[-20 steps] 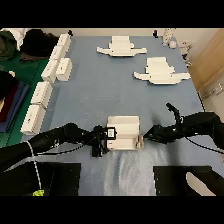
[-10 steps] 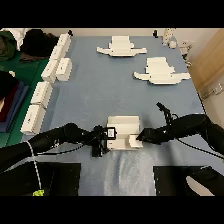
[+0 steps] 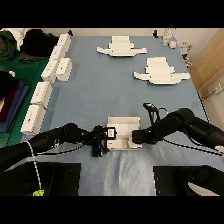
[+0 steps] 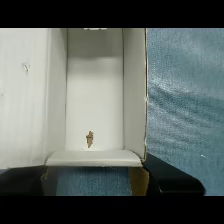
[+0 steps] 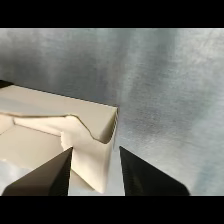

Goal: Fold the box.

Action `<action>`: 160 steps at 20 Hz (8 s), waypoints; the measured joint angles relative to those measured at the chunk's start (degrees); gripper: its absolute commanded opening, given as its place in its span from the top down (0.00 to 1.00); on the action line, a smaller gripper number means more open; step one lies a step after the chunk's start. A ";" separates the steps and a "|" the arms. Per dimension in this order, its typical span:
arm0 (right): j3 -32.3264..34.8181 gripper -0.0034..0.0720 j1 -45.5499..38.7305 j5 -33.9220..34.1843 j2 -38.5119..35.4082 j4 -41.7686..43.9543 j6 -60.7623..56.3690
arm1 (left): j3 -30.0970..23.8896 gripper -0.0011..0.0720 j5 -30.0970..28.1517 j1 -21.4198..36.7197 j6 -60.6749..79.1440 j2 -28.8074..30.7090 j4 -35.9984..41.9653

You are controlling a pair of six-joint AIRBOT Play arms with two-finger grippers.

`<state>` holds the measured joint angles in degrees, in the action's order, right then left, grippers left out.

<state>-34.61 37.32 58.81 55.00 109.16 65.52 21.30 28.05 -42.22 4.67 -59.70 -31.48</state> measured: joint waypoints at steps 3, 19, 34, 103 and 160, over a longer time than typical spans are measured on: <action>-4.50 0.36 5.66 3.17 4.98 -7.89 -9.11 | 0.00 0.63 -0.02 0.00 0.00 0.00 0.02; -13.00 0.95 13.40 10.78 16.00 -20.76 -22.43 | 0.00 0.63 0.00 0.04 -0.09 -0.02 0.02; -13.00 0.79 14.16 10.84 16.15 -19.19 -22.62 | 0.00 0.63 0.00 0.04 0.02 -0.02 0.00; -20.59 0.95 -23.69 32.26 26.34 34.91 65.26 | 0.00 0.63 -0.02 0.04 0.00 0.00 0.02; 11.56 0.27 6.73 -28.00 -13.18 20.20 106.47 | 0.00 0.63 -0.07 0.04 -0.04 -0.02 0.04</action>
<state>-23.05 44.05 30.81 41.82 129.36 171.98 21.30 27.99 -42.17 4.62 -59.72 -31.44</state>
